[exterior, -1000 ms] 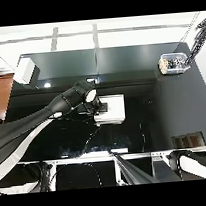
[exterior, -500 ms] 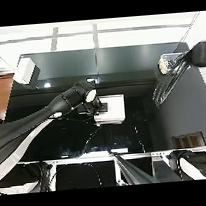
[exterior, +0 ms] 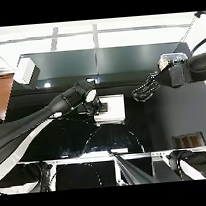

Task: Fold the box and place the chain.

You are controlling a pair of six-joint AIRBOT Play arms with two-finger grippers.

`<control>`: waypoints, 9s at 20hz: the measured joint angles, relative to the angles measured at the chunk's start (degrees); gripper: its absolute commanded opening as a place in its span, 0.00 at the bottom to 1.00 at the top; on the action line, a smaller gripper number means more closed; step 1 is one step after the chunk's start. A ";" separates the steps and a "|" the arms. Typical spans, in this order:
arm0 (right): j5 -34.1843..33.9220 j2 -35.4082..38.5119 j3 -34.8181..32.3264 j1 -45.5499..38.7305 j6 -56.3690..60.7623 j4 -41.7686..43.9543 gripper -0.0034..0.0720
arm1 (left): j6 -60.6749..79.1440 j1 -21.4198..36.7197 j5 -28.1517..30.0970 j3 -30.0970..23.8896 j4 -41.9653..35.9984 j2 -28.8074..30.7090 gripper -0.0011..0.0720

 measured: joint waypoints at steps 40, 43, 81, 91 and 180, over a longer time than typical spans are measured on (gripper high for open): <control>-16.26 -15.10 -16.28 13.33 1.92 -3.32 0.42 | 0.00 0.00 0.04 0.00 0.00 0.00 0.05; -12.44 -10.86 -16.28 8.46 2.62 -11.63 0.42 | 0.00 0.00 0.02 0.00 0.02 0.00 0.05; -12.22 -2.75 -23.89 2.21 5.60 -24.70 0.42 | 142.79 25.44 17.38 -35.76 -48.85 22.75 1.00; -12.35 -2.75 -23.91 2.21 5.62 -22.25 0.42 | 153.13 25.33 15.19 -30.42 -55.36 10.62 0.99; -23.28 -19.71 -25.90 13.14 -62.75 0.94 0.45 | 148.02 16.46 23.06 -28.00 -57.00 8.15 0.52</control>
